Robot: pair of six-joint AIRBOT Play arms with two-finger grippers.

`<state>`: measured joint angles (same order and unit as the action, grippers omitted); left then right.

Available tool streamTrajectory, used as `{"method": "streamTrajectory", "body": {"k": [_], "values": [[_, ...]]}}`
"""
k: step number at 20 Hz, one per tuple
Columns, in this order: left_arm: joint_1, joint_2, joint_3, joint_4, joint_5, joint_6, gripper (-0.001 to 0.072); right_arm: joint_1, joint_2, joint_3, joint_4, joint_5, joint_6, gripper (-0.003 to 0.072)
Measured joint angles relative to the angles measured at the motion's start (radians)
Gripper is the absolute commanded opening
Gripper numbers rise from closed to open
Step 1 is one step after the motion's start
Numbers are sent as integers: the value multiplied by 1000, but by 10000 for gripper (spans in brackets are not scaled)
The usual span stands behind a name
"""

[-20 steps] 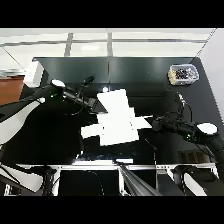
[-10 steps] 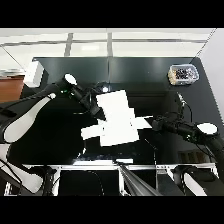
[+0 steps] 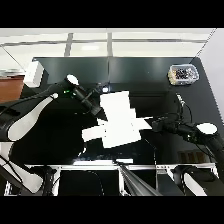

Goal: Fold the box and place the chain.

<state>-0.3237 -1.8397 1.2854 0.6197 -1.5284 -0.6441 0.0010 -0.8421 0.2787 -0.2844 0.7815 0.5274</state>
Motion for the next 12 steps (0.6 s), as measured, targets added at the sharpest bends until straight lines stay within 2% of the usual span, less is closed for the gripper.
{"method": "streamTrajectory", "body": {"k": [1,4,7,9,12], "values": [[2,0,0,-3,3,1,23,0,0,0,-4,0,0,583],[3,5,0,7,1,2,20,-2,0,27,-56,10,-5,582],[-3,37,-6,43,-2,-30,19,-5,0,135,-252,109,-9,582],[-18,94,-40,46,13,-16,19,-6,0,227,-393,206,-11,582],[-50,228,-157,-28,136,123,22,-3,0,325,-515,301,-13,582]]}}
